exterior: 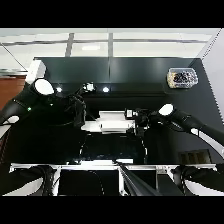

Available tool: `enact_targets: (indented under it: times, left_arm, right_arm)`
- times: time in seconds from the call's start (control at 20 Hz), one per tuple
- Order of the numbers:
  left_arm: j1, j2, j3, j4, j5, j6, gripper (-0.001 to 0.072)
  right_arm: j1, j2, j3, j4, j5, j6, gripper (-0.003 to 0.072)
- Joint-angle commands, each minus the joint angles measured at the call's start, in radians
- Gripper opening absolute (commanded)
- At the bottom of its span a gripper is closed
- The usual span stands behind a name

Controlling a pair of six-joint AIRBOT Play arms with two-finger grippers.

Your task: Fold the box and place the chain.

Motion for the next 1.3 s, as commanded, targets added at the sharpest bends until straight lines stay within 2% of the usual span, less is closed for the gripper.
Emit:
enact_targets:
  times: [0.0, 0.15, 0.25, 0.35, 0.45, 0.6, 0.7, 0.9, 1.1, 1.25]
  left_arm:
    - [-0.031, 0.0, -0.02, -0.17, -0.022, -0.084, 0.0024]
    - [-0.074, -0.006, -0.029, -0.2, 0.29, -0.084, 0.0024]
    - [-0.098, -0.018, -0.029, -0.168, 0.494, -0.08, 0.0024]
    - [-0.127, -0.052, -0.025, -0.045, 0.593, -0.079, 0.0024]
    - [-0.148, -0.107, -0.012, 0.002, 0.549, -0.095, 0.0024]
    - [-0.153, -0.184, -0.008, -0.003, 0.479, -0.095, 0.0025]
    - [-0.153, -0.201, -0.008, -0.053, 0.46, -0.116, 0.0025]
    - [-0.144, -0.228, -0.004, -0.058, 0.375, -0.116, 0.0026]
    - [-0.09, -0.196, 0.093, -0.006, 0.26, -0.12, 0.0024]
    - [-0.02, -0.089, 0.119, 0.058, 0.22, -0.147, 0.0023]
  right_arm:
    - [0.001, -0.001, 0.0, -0.002, 0.0, 0.001, 0.0075]
    - [0.001, -0.001, 0.0, -0.002, -0.001, 0.002, 0.0076]
    - [0.001, -0.001, 0.0, -0.002, -0.001, 0.002, 0.0075]
    - [0.001, -0.001, 0.0, -0.002, -0.001, 0.002, 0.0075]
    - [0.001, -0.001, 0.0, -0.002, -0.001, 0.002, 0.0075]
    - [0.001, -0.001, 0.0, -0.002, -0.001, 0.002, 0.0075]
    - [0.001, -0.001, 0.0, -0.002, -0.001, 0.002, 0.0075]
    - [0.001, -0.001, 0.0, -0.002, -0.001, 0.002, 0.0075]
    - [0.001, -0.001, 0.0, -0.002, -0.001, 0.002, 0.0075]
    - [0.001, -0.001, 0.0, -0.002, -0.001, 0.002, 0.0075]
